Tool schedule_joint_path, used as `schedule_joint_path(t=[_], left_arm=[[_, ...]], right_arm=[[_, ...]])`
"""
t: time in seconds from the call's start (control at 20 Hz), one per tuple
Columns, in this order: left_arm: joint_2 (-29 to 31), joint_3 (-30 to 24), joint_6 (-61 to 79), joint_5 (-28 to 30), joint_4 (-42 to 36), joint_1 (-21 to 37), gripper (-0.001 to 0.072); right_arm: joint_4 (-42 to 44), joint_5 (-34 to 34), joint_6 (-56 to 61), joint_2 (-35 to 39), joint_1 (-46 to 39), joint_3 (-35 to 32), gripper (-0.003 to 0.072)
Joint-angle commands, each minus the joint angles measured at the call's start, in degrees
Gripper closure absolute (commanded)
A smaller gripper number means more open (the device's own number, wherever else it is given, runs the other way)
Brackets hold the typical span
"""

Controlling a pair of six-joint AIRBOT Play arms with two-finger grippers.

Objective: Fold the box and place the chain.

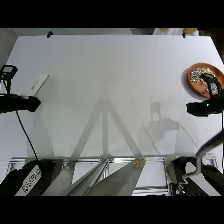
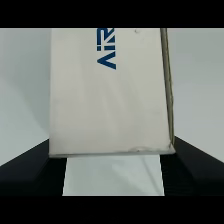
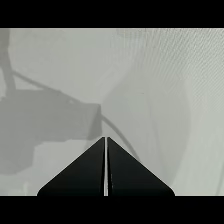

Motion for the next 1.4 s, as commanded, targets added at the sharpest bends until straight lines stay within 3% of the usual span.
schedule_joint_path(t=[0.0, 0.15, 0.25, 0.35, 0.5, 0.55, 0.6, 0.9, 1.35], left_arm=[[-4.68, -0.17, -4.35, -5.84, 1.11, 4.26, 0.0499], [-7.96, -0.17, -5.75, -8.72, 1.11, 4.26, 0.0491], [-9.38, -0.17, -8.04, -9.88, 1.11, 4.26, 0.0265], [-10.01, -0.20, -8.90, -11.63, 1.14, 4.26, 0.0204], [-9.99, -0.20, -8.90, -14.08, 1.14, 4.26, 0.0175], [-9.99, -0.20, -9.09, -14.75, 1.14, 4.24, 0.0038], [-9.92, -0.20, -10.14, -15.04, 1.16, 4.24, 0.0015], [-7.10, -0.20, -11.65, -15.69, 1.14, 4.11, 0.0016], [6.19, -0.20, -11.61, -14.73, 1.11, 4.11, 0.0017]], right_arm=[[0.00, 0.00, 0.00, -0.02, -0.04, 0.07, 0.0670], [0.00, 0.02, 0.00, -0.02, -0.04, 0.07, 0.0670], [0.00, 0.00, 0.00, -0.04, -0.04, 0.07, 0.0670], [0.00, 0.02, 0.02, -0.02, -0.04, 0.07, 0.0670], [0.00, 0.00, 0.00, -0.02, -0.04, 0.07, 0.0670], [0.00, 0.02, 0.02, -0.02, -0.04, 0.07, 0.0670], [0.00, 0.00, 0.02, -0.02, -0.04, 0.07, 0.0670], [0.00, 0.00, 0.02, -0.04, -0.04, 0.07, 0.0670], [0.00, 0.02, 0.00, -0.04, -0.04, 0.07, 0.0670]])
